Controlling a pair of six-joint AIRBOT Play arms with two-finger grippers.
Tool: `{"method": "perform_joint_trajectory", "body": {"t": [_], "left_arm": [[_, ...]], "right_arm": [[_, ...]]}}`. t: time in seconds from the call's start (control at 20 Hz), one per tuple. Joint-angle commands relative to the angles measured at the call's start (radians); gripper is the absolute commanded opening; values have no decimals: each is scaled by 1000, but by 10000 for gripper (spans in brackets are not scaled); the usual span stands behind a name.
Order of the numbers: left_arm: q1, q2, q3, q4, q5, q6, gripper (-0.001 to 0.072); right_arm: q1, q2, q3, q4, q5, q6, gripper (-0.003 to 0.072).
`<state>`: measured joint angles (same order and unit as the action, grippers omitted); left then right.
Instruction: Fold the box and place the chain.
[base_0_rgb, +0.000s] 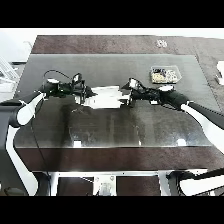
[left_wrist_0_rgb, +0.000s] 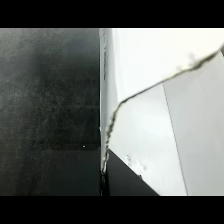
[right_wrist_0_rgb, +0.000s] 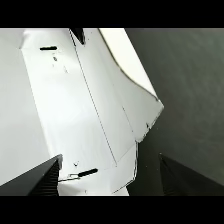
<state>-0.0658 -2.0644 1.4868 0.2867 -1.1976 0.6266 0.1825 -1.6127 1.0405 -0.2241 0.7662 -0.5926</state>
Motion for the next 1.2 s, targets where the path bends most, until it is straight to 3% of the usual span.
{"method": "perform_joint_trajectory", "body": {"t": [0.0,0.2,0.35,0.8,1.0,1.15], "left_arm": [[0,0,0,2,1,0,21],[0,0,0,5,2,0,21],[0,0,0,5,3,0,21],[0,0,0,4,3,0,21],[0,0,0,5,0,0,21],[0,0,0,6,1,0,21]], "right_arm": [[-37,6,13,-54,6,45,700],[-84,105,-1,-148,77,169,700],[-33,139,-64,-159,95,181,700],[114,124,-149,-160,-118,84,700],[125,109,-148,-42,-225,-32,700],[109,109,-147,118,-238,-166,700]]}}
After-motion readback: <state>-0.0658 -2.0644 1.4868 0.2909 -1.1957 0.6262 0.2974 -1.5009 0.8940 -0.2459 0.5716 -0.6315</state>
